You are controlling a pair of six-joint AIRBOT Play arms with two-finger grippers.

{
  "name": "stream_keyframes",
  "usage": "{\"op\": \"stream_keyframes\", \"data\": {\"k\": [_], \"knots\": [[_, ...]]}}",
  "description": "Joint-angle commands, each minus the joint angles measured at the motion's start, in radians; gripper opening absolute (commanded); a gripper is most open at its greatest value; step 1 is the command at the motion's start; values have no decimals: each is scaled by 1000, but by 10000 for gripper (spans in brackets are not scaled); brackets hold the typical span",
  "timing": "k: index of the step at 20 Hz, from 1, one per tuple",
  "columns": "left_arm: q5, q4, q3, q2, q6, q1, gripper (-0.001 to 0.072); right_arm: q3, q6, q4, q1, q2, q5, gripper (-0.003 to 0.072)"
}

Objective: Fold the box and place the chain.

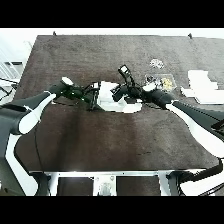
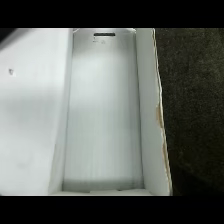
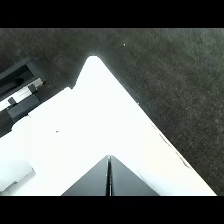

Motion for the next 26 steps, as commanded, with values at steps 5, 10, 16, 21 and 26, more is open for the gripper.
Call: {"op": "stream_keyframes", "data": {"k": [5, 10, 16, 21, 26], "knots": [[0, 2, 0, 0, 1, 0, 450, 5, -8, -3, -13, 14, 4, 16], [0, 2, 0, 0, 1, 0, 450, -19, -7, -79, -18, 156, 24, 23], [8, -1, 0, -1, -20, 0, 451, -107, 30, -336, -166, 290, 371, 396], [23, -27, -2, -3, -27, 0, 450, -148, 26, -423, -245, 289, 391, 541], [29, -51, -4, -5, -28, 1, 451, -152, -8, -450, -244, 260, 391, 572]]}}
